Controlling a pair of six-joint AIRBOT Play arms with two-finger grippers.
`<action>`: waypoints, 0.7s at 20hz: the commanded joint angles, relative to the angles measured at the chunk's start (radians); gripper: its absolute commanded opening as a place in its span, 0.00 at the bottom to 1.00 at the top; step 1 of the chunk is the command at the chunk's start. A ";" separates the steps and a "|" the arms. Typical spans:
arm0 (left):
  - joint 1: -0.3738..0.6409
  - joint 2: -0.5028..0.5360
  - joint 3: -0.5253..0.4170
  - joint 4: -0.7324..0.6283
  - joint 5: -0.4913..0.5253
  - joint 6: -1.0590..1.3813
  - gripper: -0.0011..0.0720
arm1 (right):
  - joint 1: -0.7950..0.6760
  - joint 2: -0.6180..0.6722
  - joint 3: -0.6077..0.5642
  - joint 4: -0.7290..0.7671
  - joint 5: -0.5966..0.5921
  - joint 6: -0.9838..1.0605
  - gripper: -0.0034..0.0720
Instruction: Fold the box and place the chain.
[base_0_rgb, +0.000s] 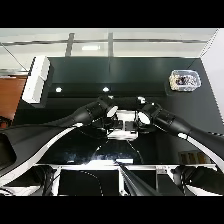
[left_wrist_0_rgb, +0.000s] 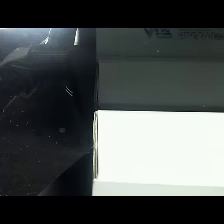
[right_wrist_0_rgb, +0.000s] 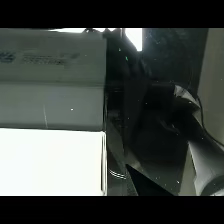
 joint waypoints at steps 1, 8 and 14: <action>0.000 0.000 0.000 0.000 -0.004 -0.001 0.05 | -0.002 0.038 0.014 -0.047 0.045 -0.010 0.48; 0.000 0.000 0.000 0.000 0.003 -0.001 0.05 | -0.022 0.291 0.127 -0.092 0.080 -0.092 0.48; 0.000 0.000 0.000 0.000 0.005 -0.001 0.05 | -0.270 0.411 0.138 -0.607 0.095 -0.150 0.48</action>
